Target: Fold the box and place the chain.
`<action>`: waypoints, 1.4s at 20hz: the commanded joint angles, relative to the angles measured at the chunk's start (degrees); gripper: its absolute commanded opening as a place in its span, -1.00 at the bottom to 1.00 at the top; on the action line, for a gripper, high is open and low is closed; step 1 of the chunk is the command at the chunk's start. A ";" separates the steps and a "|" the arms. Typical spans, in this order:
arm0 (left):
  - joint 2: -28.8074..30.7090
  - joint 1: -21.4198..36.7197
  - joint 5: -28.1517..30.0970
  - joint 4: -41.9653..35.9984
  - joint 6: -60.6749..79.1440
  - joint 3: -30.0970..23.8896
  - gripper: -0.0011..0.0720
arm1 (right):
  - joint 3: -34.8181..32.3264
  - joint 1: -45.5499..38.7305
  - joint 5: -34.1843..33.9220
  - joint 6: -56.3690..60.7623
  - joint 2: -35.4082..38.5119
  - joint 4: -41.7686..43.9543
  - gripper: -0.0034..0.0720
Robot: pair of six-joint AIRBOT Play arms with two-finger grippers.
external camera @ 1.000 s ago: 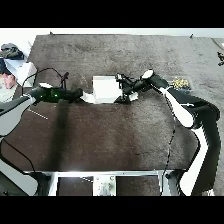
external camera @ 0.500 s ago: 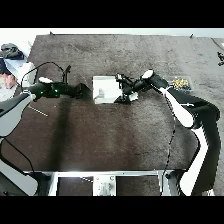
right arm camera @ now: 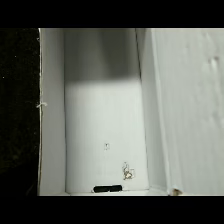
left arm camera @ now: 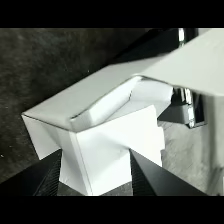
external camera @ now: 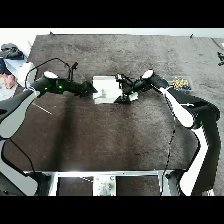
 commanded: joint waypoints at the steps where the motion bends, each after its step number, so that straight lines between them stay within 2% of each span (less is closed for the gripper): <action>1: 0.04 -1.97 -0.31 7.85 -7.37 3.06 0.28 | -0.02 0.07 0.00 0.00 -0.04 0.00 0.51; 11: 0.02 -8.35 2.89 26.23 -28.26 8.37 0.28 | -0.02 0.07 0.00 0.00 -0.04 0.00 0.51; 18: -0.15 -11.67 7.61 31.26 -36.65 8.81 0.28 | -0.02 0.07 -0.02 0.00 -0.04 0.00 0.51; 28: -6.16 -15.43 -5.29 46.34 -52.59 20.96 0.28 | -0.02 0.07 0.00 0.00 -0.04 0.00 0.51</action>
